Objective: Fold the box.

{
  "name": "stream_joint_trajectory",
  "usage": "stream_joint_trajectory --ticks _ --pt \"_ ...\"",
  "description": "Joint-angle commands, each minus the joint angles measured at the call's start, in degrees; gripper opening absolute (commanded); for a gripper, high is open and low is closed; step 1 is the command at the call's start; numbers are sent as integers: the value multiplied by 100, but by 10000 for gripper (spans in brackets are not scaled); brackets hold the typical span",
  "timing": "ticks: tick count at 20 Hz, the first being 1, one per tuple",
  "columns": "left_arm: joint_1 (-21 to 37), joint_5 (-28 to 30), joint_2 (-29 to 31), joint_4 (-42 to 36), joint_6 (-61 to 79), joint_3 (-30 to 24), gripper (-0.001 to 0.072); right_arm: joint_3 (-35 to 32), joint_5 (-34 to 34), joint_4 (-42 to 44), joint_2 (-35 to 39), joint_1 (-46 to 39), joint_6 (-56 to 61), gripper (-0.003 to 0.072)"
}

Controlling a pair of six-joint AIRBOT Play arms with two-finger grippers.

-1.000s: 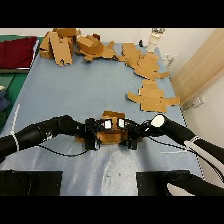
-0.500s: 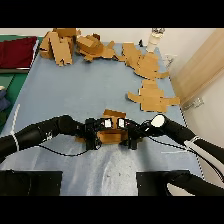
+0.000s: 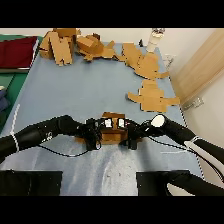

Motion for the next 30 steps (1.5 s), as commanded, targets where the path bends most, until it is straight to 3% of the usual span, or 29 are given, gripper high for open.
stream_joint_trajectory --ticks 1,7,12,15,18,19,21,25,30 --pt "11 -356 72 575 -837 2 103 4 4 -17 2 2 -4 510" --pt "11 -610 625 1716 -2828 2 103 4 0 -17 2 2 -7 510" --pt "94 -737 1248 3504 -6253 0 102 4 2 -15 2 2 -7 509" --pt "603 -1235 1419 3989 -8588 -50 102 4 4 -15 2 2 -7 510" --pt "1185 -1292 1421 3783 -9663 -275 89 7 2 -15 2 2 -4 510" --pt "1305 -1296 1419 3611 -9654 -339 14 4 2 -17 2 2 -7 509" --pt "1471 -1307 1408 3228 -9584 -455 13 4 2 -17 2 2 -4 509" --pt "1473 -1292 1290 2743 -9329 -538 13 4 0 -17 2 2 -7 509" --pt "1462 -1294 879 1495 -8345 -538 13 4 0 -17 2 2 -7 510"
